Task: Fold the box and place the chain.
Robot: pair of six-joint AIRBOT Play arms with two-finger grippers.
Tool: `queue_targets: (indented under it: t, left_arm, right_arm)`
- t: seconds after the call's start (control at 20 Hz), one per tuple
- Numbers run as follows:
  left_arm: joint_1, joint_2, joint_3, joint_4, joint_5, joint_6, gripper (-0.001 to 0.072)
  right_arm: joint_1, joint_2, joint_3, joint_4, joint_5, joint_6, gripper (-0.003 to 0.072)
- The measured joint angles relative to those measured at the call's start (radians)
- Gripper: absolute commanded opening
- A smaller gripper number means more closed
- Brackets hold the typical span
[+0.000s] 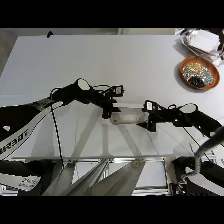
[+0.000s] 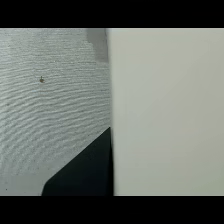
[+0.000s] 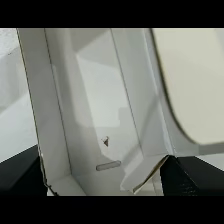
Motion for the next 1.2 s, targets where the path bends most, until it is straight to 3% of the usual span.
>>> queue_targets:
  t: [0.1,0.2,0.55,0.65,0.85,1.2]
  left_arm:
    - [0.0,0.0,0.0,0.0,0.0,0.0,0.001]
    - [0.0,0.0,0.0,0.0,-0.001,0.0,0.001]
    - [0.0,0.0,0.0,0.0,-0.001,0.001,0.001]
    - [0.0,0.0,0.0,0.0,-0.001,0.001,0.001]
    - [0.0,0.0,0.0,0.0,-0.001,0.0,0.001]
    - [0.0,0.0,0.0,0.0,-0.001,0.0,0.001]
  right_arm:
    - [0.0,-0.021,0.006,-0.005,0.007,-0.002,0.0632]
    - [0.0,-0.04,0.009,-0.011,0.015,-0.005,0.0522]
    - [0.0,-0.084,0.013,-0.035,0.013,-0.014,0.0513]
    - [0.0,-0.089,0.013,-0.04,0.009,-0.018,0.0451]
    - [0.0,-0.093,0.013,-0.045,0.004,-0.025,0.0398]
    - [0.0,-0.094,0.013,-0.048,-0.002,-0.029,0.04]
